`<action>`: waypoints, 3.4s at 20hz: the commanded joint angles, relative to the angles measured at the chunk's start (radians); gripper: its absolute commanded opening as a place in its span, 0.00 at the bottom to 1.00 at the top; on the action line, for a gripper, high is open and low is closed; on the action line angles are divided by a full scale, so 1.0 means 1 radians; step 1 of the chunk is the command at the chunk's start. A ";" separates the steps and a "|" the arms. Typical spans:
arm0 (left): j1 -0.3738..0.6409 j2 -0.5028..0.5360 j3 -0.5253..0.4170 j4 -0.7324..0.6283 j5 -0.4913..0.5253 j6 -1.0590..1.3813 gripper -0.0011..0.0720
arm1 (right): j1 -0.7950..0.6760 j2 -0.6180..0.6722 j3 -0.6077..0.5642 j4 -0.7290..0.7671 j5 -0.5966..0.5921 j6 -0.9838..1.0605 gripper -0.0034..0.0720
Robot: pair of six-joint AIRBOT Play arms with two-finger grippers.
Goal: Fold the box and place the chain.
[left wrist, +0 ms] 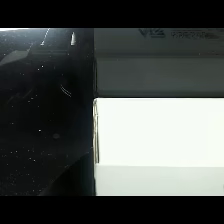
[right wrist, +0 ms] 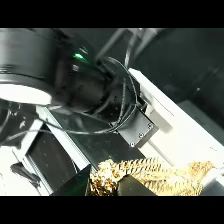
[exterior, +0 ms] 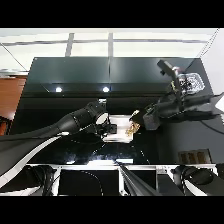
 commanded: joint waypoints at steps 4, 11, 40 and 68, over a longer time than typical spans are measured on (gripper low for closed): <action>0.001 0.000 0.001 0.001 0.003 0.000 0.05 | 0.082 -0.071 -0.140 -0.029 -0.176 0.046 0.05; 0.000 0.000 0.001 0.000 0.002 0.000 0.05 | 0.083 -0.086 -0.140 -0.098 -0.161 0.100 0.06; 0.530 0.615 -0.342 -0.297 0.112 0.891 0.76 | -0.196 0.031 -0.021 -0.328 0.125 0.125 0.48; 0.456 0.197 -0.494 -0.950 0.262 2.641 0.99 | -0.196 0.031 -0.021 -0.327 0.038 0.194 0.48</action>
